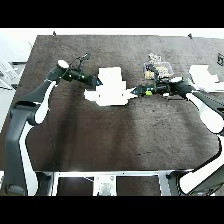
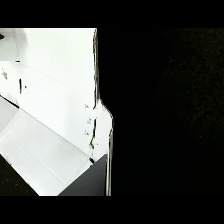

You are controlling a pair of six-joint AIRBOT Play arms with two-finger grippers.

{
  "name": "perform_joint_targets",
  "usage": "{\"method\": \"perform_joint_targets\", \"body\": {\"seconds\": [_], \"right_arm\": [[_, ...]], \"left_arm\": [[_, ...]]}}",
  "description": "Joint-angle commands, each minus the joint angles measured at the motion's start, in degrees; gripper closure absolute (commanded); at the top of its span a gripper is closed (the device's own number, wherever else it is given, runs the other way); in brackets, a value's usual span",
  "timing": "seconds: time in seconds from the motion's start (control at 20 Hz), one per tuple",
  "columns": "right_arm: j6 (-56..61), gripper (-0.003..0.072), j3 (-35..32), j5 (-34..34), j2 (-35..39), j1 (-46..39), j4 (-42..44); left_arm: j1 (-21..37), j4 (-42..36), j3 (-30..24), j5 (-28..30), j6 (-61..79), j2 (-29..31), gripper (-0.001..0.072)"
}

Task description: Fold the box and place the chain.

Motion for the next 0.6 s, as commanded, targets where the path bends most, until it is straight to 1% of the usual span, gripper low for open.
{"method": "perform_joint_targets", "body": {"seconds": [0.0,0.05,0.1,0.2,0.3,0.35,0.4,0.45,0.55], "right_arm": [[0.0,0.0677,0.04,0.02,-0.02,0.02,0.0],[0.0,0.0677,0.04,0.02,-0.02,0.02,0.0],[-0.02,0.0677,0.04,0.02,-0.02,0.02,0.0],[0.0,0.0677,0.04,0.02,-0.02,0.02,0.0],[-0.02,0.0676,0.04,0.02,-0.02,0.02,0.0],[-0.02,0.0677,0.04,0.02,-0.02,0.02,0.0],[-0.02,0.0677,0.04,0.02,-0.02,0.02,0.0],[-0.02,0.0676,0.04,0.02,-0.02,0.02,0.0],[-0.02,0.0676,0.04,0.02,-0.04,0.02,0.0]], "left_arm": [[-0.15,-1.75,0.02,-0.11,0.17,-0.42,0.0197],[-0.15,-1.84,0.02,0.28,0.15,-0.42,0.0199],[-0.17,-2.25,0.02,0.28,0.15,-0.46,0.0237],[-0.17,-2.58,0.02,-0.17,0.17,-0.59,0.0239],[-0.17,-2.71,0.02,-0.59,0.17,-0.83,0.0295],[-0.17,-3.28,0.02,-0.85,0.2,-1.16,0.0298],[-0.17,-3.89,0.02,-1.09,0.2,-1.38,0.0379],[-0.17,-4.39,0.02,-1.05,0.22,-1.57,0.0421],[-0.17,-6.23,0.02,-1.46,0.7,-2.21,0.0424]]}}
